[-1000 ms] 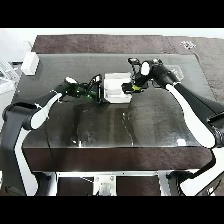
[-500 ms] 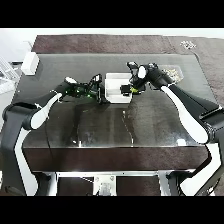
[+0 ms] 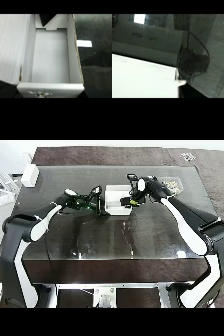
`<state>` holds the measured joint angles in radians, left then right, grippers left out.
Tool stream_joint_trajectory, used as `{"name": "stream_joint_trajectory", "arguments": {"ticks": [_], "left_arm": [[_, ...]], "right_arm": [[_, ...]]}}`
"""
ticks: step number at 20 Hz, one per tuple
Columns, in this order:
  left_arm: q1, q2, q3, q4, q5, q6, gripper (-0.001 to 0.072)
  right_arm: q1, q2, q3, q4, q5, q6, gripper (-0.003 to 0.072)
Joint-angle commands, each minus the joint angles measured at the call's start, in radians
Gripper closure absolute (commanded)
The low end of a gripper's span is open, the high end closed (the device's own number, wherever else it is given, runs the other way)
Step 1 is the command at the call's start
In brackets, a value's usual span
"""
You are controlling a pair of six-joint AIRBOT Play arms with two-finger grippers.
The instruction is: Fold the box and place the chain.
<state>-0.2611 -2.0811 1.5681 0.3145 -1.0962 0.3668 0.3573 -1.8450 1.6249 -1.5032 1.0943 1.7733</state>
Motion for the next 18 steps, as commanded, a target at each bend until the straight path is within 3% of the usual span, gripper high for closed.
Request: {"name": "stream_joint_trajectory", "arguments": {"ticks": [1, 4, 6, 11, 12, 14, 15, 18], "left_arm": [[0.000, 0.000, 0.000, -0.002, 0.003, 0.000, 0.0226], [0.000, 0.000, 0.000, -0.002, 0.003, 0.000, 0.0226], [0.000, 0.000, 0.000, -0.003, 0.003, 0.000, 0.0226], [0.000, 0.000, 0.000, -0.004, 0.004, 0.000, 0.0226], [0.000, 0.000, 0.000, -0.004, 0.004, 0.000, 0.0226], [0.000, 0.000, 0.000, -0.004, 0.006, 0.000, 0.0225], [0.000, 0.000, 0.000, -0.004, 0.006, 0.000, 0.0226], [0.000, 0.000, 0.000, -0.004, 0.005, 0.000, 0.0226]], "right_arm": [[0.007, 0.000, 0.000, 0.010, 0.018, -0.001, 0.0426], [0.015, -0.013, 0.000, 0.010, 0.031, -0.001, 0.0528], [0.022, -0.024, 0.000, 0.012, 0.041, -0.001, 0.0664], [0.028, -0.023, 0.001, 0.010, 0.041, 0.000, 0.0679], [0.028, -0.020, 0.001, 0.011, 0.041, 0.000, 0.0648], [0.027, -0.006, 0.001, 0.010, 0.041, 0.000, 0.0238], [0.027, 0.005, 0.001, 0.010, 0.040, 0.000, 0.0170], [0.019, 0.039, 0.001, 0.005, 0.039, 0.000, 0.0169]]}}
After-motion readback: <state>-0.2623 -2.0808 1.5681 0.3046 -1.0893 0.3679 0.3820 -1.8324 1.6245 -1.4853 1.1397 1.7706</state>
